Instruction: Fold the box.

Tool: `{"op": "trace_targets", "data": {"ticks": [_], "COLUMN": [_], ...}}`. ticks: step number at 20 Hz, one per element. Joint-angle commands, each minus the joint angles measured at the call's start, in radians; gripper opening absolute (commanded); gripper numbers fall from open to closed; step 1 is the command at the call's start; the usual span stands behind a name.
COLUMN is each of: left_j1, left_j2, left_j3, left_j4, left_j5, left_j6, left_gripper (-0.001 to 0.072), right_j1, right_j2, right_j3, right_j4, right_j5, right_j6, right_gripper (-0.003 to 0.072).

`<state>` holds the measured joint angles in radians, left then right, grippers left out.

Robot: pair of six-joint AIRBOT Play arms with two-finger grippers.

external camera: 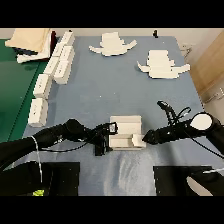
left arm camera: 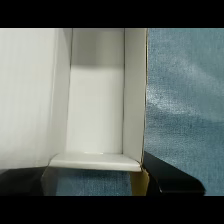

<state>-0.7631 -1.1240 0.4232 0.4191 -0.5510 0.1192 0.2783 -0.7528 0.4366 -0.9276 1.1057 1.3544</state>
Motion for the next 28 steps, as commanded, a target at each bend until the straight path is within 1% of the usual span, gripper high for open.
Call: {"op": "trace_targets", "data": {"ticks": [1, 4, 5, 7, 10, 12, 15, 17, 20, 22, 24, 25, 26, 28], "left_j1": [0.0, 0.0, 0.0, 0.0, 0.0, 0.0, 0.0, 0.0, 0.0, 0.0, 0.0, 0.0, 0.0, 0.0], "left_j2": [0.0, 0.0, 0.0, 0.0, 0.0, 0.0, 0.0, 0.0, 0.0, 0.0, 0.0, 0.0, 0.0, 0.0], "left_j3": [0.0, 0.0, 0.0, 0.0, 0.0, 0.0, 0.0, 0.0, 0.0, 0.0, 0.0, 0.0, 0.0, 0.0], "left_j4": [0.0, 0.0, 0.0, 0.0, 0.0, 0.0, 0.0, 0.0, 0.0, 0.0, 0.0, 0.0, 0.0, 0.0], "left_j5": [0.0, 0.0, 0.0, 0.0, 0.0, 0.0, 0.0, 0.0, 0.0, 0.0, 0.0, 0.0, 0.0, 0.001], "left_j6": [0.0, 0.0, 0.0, 0.0, 0.0, 0.0, 0.0, 0.0, 0.0, 0.0, 0.0, 0.0, 0.0, 0.0], "left_gripper": [0.046, 0.046, 0.046, 0.046, 0.046, 0.046, 0.046, 0.046, 0.046, 0.0461, 0.046, 0.046, 0.046, 0.046], "right_j1": [0.062, 0.143, 0.165, 0.212, 0.297, 0.37, 0.475, 0.527, 0.581, 0.589, 0.589, 0.589, 0.589, 0.589], "right_j2": [-0.029, -0.04, -0.04, -0.042, -0.068, -0.105, -0.192, -0.257, -0.341, -0.383, -0.404, -0.407, -0.407, -0.409], "right_j3": [0.001, 0.003, 0.003, 0.013, 0.061, 0.106, 0.167, 0.201, 0.244, 0.264, 0.282, 0.288, 0.29, 0.289], "right_j4": [-0.018, -0.028, -0.058, -0.172, -0.315, -0.413, -0.552, -0.569, -0.589, -0.598, -0.606, -0.614, -0.619, -0.629], "right_j5": [-0.048, -0.116, -0.133, -0.147, -0.142, -0.132, -0.046, -0.006, -0.001, -0.001, -0.001, 0.002, 0.003, 0.022], "right_j6": [-0.009, 0.049, 0.112, 0.246, 0.404, 0.544, 0.75, 0.832, 0.938, 0.985, 1.011, 1.021, 1.025, 1.028], "right_gripper": [0.0298, 0.0298, 0.0298, 0.0298, 0.0298, 0.0298, 0.0298, 0.0298, 0.0297, 0.0289, 0.0266, 0.0243, 0.0205, 0.0084]}}
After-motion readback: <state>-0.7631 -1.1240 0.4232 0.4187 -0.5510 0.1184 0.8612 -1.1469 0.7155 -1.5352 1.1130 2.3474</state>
